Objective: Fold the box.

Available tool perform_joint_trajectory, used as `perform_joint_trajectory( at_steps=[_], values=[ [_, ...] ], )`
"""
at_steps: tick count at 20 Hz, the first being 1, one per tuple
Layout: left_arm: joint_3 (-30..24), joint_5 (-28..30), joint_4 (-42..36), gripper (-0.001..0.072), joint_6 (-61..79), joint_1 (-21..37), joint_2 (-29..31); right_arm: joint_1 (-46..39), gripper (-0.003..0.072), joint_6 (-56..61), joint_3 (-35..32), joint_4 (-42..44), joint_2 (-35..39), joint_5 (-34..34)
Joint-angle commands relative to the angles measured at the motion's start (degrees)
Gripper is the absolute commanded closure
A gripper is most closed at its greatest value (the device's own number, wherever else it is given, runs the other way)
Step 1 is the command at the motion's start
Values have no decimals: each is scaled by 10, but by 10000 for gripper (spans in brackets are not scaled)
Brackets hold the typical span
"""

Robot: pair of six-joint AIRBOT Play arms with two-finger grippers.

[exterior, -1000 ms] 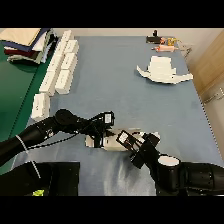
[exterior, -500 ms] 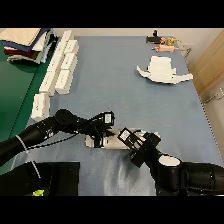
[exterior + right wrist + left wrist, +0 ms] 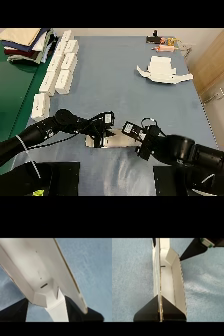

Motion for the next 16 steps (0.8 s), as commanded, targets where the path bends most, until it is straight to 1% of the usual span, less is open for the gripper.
perform_joint_trajectory(
  at_steps=[1, 2, 4, 5, 7, 9, 11, 14, 16],
  values=[
    [0, 0, 0, 696, 0, 0, 0, -135, -34, -347, -1, 223, 3, 40],
    [0, 0, 0, 695, 0, 0, 0, -175, -34, -433, -1, 290, -5, 40],
    [0, 0, 0, 696, 0, 0, 0, -242, -34, -555, 0, 396, -27, 37],
    [0, 0, 0, 696, 0, 0, 0, -266, -34, -606, 0, 433, -42, 33],
    [0, 0, 0, 696, 0, 0, 0, -287, -34, -673, 1, 474, -70, 26],
    [0, 0, 0, 696, 0, 0, 0, -287, -34, -687, 2, 476, -93, 27],
    [0, 0, 0, 696, 0, 0, 0, -287, -34, -686, 2, 461, -101, 27],
    [0, 0, 0, 696, 0, 0, 0, -287, -34, -686, 2, 422, -89, 26],
    [0, 0, 0, 696, 0, 0, 0, -287, -33, -686, 2, 421, -84, 26]
  ],
)
